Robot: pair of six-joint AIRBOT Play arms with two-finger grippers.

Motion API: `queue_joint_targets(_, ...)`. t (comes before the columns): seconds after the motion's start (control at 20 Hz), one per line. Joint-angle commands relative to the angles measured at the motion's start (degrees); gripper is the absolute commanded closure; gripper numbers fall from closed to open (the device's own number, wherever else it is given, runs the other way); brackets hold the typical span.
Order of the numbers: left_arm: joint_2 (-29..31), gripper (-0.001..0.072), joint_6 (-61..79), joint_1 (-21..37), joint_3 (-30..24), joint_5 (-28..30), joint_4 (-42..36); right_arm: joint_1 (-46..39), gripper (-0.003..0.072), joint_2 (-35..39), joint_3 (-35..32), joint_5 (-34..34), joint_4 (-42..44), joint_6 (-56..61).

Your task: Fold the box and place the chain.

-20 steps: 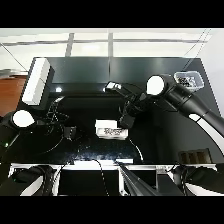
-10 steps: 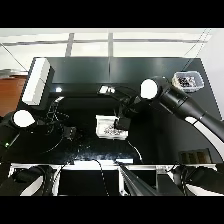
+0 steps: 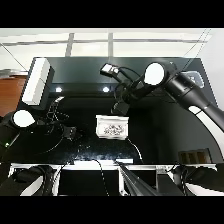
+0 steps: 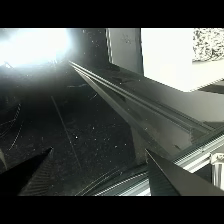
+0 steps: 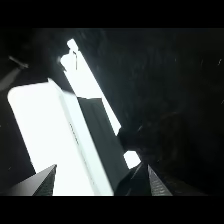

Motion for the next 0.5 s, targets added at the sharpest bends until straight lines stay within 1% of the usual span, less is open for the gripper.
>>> queue_joint_targets(0.0,0.0,0.0015,0.0,0.0,0.0,0.0,0.0,-0.7,-0.0024,-2.1,-3.2,3.1,3.6,0.9)
queue_joint_targets(0.1,0.0,0.0015,0.0,0.0,0.0,0.0,0.0,-0.6,-0.0024,-2.1,-4.4,5.0,6.5,-0.4)
queue_joint_targets(0.2,0.0,0.0015,0.0,0.0,0.0,0.2,0.0,0.0,-0.0024,-2.1,-4.7,6.8,6.0,-3.0)
queue_joint_targets(0.35,0.0,0.0015,0.0,0.0,0.0,0.2,0.0,0.3,-0.0024,-2.2,-5.3,6.8,5.6,-5.4)
queue_joint_targets(0.45,0.0,0.0015,-2.4,0.1,0.0,0.1,0.7,0.3,-0.0024,-2.2,-5.6,7.0,5.7,-7.1)
